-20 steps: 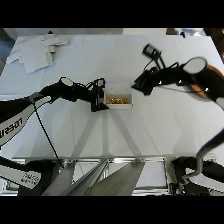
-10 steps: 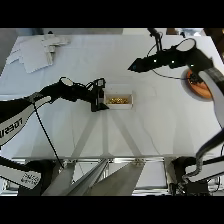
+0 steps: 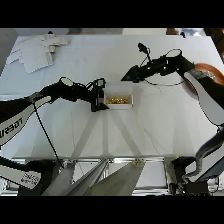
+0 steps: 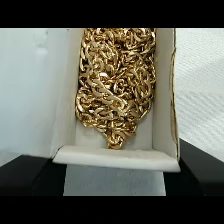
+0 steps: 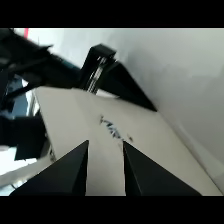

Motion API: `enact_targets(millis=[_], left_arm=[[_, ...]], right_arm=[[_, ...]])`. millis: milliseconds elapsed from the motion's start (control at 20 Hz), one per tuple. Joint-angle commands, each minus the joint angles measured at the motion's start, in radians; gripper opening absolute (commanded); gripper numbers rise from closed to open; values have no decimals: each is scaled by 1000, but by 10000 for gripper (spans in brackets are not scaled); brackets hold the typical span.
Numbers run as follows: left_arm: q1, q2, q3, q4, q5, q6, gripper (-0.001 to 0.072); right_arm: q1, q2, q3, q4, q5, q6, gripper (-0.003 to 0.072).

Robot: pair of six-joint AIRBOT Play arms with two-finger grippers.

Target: Fold the box and place the chain.

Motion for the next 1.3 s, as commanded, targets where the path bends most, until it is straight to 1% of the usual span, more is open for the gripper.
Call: enact_targets(millis=[0,100,150,200,300,450,550,700,800,900,1000,1250], left_arm=[[0,0,0,0,0,0,276],[0,0,0,0,0,0,276],[0,0,0,0,0,0,276],[0,0,0,0,0,0,276],[0,0,0,0,0,0,276],[0,0,0,0,0,0,276],[0,0,0,0,0,0,276],[0,0,0,0,0,0,276],[0,0,0,0,0,0,276],[0,0,0,0,0,0,276],[0,0,0,0,0,0,276],[0,0,0,0,0,0,276]], right_arm=[[15,55,1,-92,45,-123,228],[30,100,1,-236,-17,-137,298],[38,114,1,-293,-24,-146,298],[45,124,0,-317,-20,-161,298],[61,134,0,-322,-19,-193,298],[103,145,-2,-325,-24,-343,298],[131,157,-14,-327,-42,-402,298],[161,190,-55,-338,-106,-421,299],[175,235,-101,-353,-158,-434,300],[183,285,-157,-355,-203,-478,329],[194,320,-203,-367,-242,-481,329],[256,323,-243,-408,-241,-482,329]])
